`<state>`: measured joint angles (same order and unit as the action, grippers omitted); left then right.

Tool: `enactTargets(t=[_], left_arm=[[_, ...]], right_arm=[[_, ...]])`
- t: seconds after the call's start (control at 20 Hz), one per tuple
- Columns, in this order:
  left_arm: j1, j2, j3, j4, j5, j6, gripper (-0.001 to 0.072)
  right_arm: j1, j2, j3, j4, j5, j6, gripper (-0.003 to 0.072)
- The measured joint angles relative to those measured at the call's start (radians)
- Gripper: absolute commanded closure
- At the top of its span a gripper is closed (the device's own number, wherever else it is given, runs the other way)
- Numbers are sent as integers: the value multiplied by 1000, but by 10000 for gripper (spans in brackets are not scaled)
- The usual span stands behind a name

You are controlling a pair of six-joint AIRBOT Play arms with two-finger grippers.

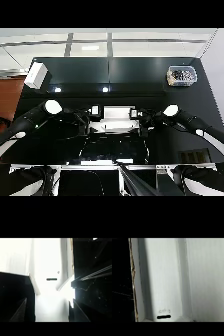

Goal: Fold the box and place the chain.

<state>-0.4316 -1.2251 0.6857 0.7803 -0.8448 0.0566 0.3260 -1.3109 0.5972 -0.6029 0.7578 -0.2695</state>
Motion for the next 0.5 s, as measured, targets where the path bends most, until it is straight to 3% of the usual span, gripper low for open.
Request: enactTargets(t=[0.1, 0.15, 0.2, 0.3, 0.35, 0.5], left_arm=[[-21, -20, 0, -24, 36, 8, 100], [-32, -26, -1, -33, 55, 10, 175], [-45, -31, -1, -41, 63, 13, 327], [-66, -36, -1, -48, 68, 20, 403], [-73, -38, -1, -50, 71, 20, 499], [-85, -41, -1, -71, 80, 24, 512]], right_arm=[[0, 0, 0, 0, 0, 0, 550], [0, 0, 0, 0, 0, 0, 550], [0, 0, 0, 0, 0, 0, 550], [0, 0, 0, 0, 0, 0, 550], [0, 0, 0, 0, 0, 0, 550], [0, 0, 0, 0, 0, 0, 550]])
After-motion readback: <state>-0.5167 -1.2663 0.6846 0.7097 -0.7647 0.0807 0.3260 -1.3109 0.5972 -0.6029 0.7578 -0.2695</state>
